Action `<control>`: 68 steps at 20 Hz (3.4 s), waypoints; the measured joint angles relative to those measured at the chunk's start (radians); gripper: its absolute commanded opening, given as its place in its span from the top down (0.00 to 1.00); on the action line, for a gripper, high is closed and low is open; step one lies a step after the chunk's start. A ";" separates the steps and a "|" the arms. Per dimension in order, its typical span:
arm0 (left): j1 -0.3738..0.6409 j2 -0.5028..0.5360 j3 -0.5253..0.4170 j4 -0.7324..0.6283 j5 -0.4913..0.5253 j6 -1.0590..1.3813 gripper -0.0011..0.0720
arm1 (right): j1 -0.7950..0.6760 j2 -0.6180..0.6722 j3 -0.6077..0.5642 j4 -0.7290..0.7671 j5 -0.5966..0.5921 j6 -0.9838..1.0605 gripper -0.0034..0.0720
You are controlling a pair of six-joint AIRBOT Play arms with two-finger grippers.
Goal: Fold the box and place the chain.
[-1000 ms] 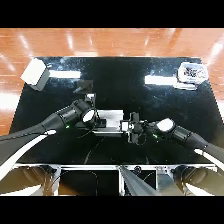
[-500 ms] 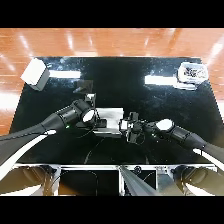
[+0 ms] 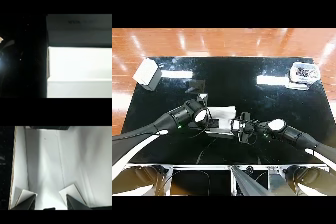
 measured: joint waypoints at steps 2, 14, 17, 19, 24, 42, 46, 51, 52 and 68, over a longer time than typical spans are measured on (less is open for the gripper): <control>0.000 0.000 0.000 0.000 -0.001 0.000 0.96 | 0.000 0.000 0.000 0.000 0.000 0.000 0.36; 0.000 -0.001 0.000 0.006 -0.009 -0.001 0.96 | -0.047 0.063 -0.001 -0.026 -0.086 0.055 0.92; -0.001 -0.002 0.000 0.005 -0.006 0.004 0.96 | -0.137 0.115 -0.002 -0.077 -0.072 0.203 0.92; -0.001 -0.002 0.000 0.005 -0.006 0.001 0.96 | -0.210 0.140 -0.003 -0.119 -0.022 0.340 0.92; -0.001 -0.002 0.000 0.005 -0.003 0.001 0.96 | -0.412 0.166 -0.003 -0.183 0.258 0.757 0.90; -0.001 -0.002 0.000 0.004 0.006 0.017 0.96 | -0.661 0.086 0.085 -0.847 0.655 2.140 0.90; -0.001 -0.002 0.000 0.002 0.005 0.019 0.96 | -0.536 0.021 0.085 -0.796 0.559 2.150 0.90; -0.001 -0.002 0.000 0.002 -0.002 0.016 0.96 | -0.431 -0.008 0.096 -0.667 0.482 2.101 0.26; -0.001 -0.002 0.000 0.002 -0.002 0.017 0.96 | -0.417 -0.010 0.103 -0.646 0.483 2.089 0.25; -0.001 -0.002 0.000 0.002 0.001 0.019 0.96 | -0.229 -0.014 0.274 -0.545 0.520 2.030 0.25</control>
